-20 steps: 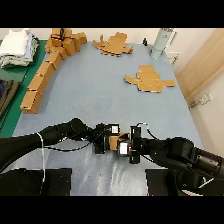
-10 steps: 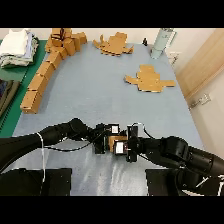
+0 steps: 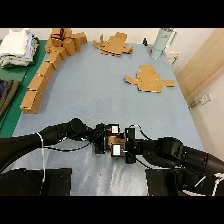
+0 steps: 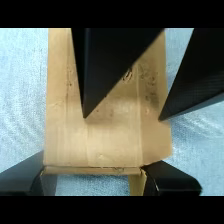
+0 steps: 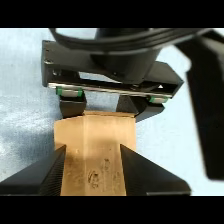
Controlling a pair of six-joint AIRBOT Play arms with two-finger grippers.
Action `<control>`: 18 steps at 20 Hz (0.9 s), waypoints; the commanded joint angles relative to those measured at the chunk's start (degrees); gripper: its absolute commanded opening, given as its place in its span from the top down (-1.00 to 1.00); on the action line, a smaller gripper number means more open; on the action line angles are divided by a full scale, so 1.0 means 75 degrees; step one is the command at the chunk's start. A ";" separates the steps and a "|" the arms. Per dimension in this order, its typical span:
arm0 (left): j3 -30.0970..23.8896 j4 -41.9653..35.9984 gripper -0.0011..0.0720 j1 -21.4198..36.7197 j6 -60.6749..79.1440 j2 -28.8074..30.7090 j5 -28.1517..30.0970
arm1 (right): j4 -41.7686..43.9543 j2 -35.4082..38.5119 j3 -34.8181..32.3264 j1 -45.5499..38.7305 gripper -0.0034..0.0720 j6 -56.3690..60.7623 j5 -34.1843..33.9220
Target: Fold the box.
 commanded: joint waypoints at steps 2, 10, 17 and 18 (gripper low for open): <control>0.0006 0.0003 -0.18 -0.0006 0.0000 -0.0006 0.0003 | -0.0364 -0.0265 0.0003 0.0041 -0.50 -0.0017 0.0064; 0.0006 0.0003 -0.18 -0.0006 0.0000 -0.0006 0.0003 | -0.0825 -0.0341 0.0006 0.0050 -0.14 -0.0006 0.0102; 0.0006 0.0003 -0.18 -0.0006 0.0000 -0.0006 0.0003 | -0.0804 -0.0318 0.0006 0.0058 0.48 -0.0006 0.0082; 0.0006 0.0003 -0.18 -0.0006 0.0000 -0.0006 0.0003 | -0.0790 -0.0268 0.0006 0.0058 0.48 -0.0006 0.0082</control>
